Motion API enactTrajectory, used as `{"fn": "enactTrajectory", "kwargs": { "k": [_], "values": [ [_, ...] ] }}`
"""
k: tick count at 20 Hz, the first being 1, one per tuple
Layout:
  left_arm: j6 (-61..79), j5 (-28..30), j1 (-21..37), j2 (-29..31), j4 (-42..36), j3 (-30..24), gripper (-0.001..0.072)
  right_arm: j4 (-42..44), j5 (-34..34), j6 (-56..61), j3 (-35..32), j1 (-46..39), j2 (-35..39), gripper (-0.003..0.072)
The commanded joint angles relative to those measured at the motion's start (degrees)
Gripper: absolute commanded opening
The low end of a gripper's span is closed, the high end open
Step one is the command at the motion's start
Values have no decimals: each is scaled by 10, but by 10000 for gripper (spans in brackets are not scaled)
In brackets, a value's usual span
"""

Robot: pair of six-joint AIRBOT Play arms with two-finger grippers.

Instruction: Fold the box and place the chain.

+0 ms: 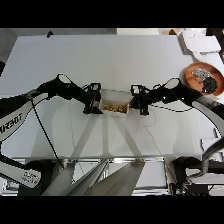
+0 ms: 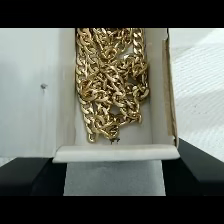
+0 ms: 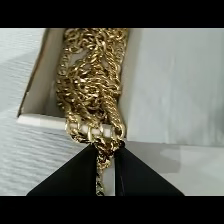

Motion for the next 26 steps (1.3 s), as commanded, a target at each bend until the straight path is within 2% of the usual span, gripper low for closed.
{"fn": "enactTrajectory", "kwargs": {
  "k": [1, 4, 6, 12, 15, 19, 26],
  "values": [
    [2, 2, 0, 0, 1, 0, 255, -34, -75, 80, 0, 0, 6, 8],
    [2, 2, 0, 0, 1, 0, 255, -74, -122, 134, 0, 0, 33, 7],
    [2, 2, 0, 0, 0, 0, 255, -99, -126, 169, 0, 0, 59, 7],
    [2, 2, 0, 0, 0, 0, 255, -168, -42, 275, 0, 11, 165, 7],
    [2, 2, 0, 0, 0, 0, 255, -166, -22, 318, 2, 46, 202, 8],
    [2, 2, 0, 0, 0, 0, 255, -167, -20, 445, 35, 115, 201, 8],
    [2, 2, 0, 0, 0, 0, 255, -163, -87, 507, 116, 194, 150, 8]
  ]
}}
